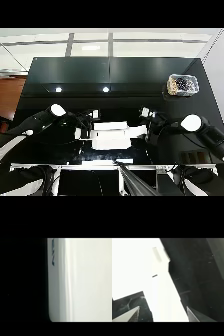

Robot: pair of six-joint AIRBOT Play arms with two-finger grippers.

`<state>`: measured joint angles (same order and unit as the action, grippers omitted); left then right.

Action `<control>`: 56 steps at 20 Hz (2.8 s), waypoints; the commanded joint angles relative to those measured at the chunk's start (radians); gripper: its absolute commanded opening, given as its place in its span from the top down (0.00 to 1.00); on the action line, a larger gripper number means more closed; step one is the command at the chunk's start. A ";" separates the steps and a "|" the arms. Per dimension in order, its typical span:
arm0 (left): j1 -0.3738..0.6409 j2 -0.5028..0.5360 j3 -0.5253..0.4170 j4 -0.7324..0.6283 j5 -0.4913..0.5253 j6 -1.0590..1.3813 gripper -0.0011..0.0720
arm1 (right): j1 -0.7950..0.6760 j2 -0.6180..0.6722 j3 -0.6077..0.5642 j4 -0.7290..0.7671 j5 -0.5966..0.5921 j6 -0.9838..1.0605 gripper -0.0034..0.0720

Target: Fold the box and place the chain.

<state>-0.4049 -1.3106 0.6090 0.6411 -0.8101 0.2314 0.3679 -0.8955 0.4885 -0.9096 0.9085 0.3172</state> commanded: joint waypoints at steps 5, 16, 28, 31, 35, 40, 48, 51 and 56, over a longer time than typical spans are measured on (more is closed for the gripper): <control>-0.031 -0.009 0.001 0.059 0.029 -0.003 0.94 | 0.119 -0.001 -0.077 -0.007 -0.087 -0.113 0.01; -0.031 -0.009 0.004 0.058 0.017 -0.003 0.94 | 0.307 -0.080 -0.077 0.032 -0.203 -0.139 0.02; -0.030 -0.009 0.023 0.059 -0.003 -0.046 0.94 | 0.359 -0.093 -0.073 0.156 -0.344 -0.129 0.02; -0.030 -0.009 0.023 0.059 -0.003 -0.058 0.94 | 0.345 -0.073 -0.044 0.078 -0.345 0.004 0.02; -0.030 -0.009 0.023 0.059 -0.003 -0.058 0.94 | 0.285 -0.041 -0.039 0.062 -0.344 0.032 0.02; -0.030 -0.009 0.023 0.058 -0.003 -0.058 0.94 | 0.256 -0.028 -0.037 0.064 -0.356 0.008 0.02; -0.030 -0.009 0.023 0.058 -0.002 -0.058 0.94 | 0.259 -0.053 -0.037 0.119 -0.375 -0.146 0.02; -0.031 -0.009 0.023 0.058 -0.002 -0.058 0.94 | 0.256 -0.097 -0.029 0.180 -0.378 -0.233 0.02; -0.031 -0.009 0.023 0.058 -0.001 -0.058 0.94 | 0.181 -0.111 -0.001 0.296 -0.354 -0.299 0.02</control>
<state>-0.4358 -1.3201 0.6312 0.6991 -0.8116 0.1730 0.5869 -0.9936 0.4759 -0.7105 0.5259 0.0864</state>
